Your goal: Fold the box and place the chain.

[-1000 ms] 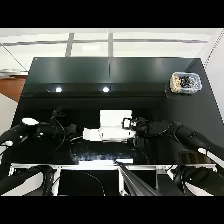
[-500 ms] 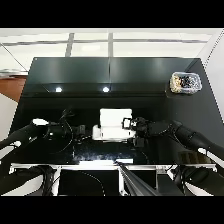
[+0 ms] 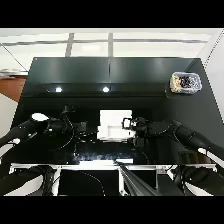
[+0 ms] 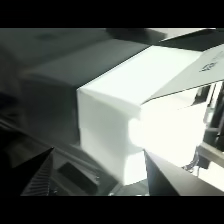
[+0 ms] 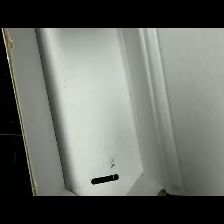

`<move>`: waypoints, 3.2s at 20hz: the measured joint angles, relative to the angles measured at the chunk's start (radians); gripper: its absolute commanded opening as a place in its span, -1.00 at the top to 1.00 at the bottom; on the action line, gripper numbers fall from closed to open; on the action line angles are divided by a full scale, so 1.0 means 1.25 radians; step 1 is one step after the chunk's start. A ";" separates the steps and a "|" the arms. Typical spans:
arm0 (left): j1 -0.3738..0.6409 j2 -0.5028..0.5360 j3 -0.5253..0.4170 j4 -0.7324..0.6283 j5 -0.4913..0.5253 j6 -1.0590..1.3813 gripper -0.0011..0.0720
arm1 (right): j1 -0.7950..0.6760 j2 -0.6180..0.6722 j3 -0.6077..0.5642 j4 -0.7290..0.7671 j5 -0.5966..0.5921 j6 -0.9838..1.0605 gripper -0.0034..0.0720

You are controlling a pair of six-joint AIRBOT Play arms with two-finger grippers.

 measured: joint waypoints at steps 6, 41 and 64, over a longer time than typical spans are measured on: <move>-0.037 0.001 0.012 -0.003 -0.010 -0.026 -0.74 | 0.000 0.000 0.000 0.000 0.000 0.000 -0.52; -0.527 -0.013 0.289 0.869 0.154 -1.102 0.22 | 0.000 0.000 0.000 0.000 0.001 0.007 -0.52; -0.573 -0.141 0.401 0.942 0.055 -1.217 0.40 | 0.001 0.000 0.000 -0.001 0.000 0.006 -0.52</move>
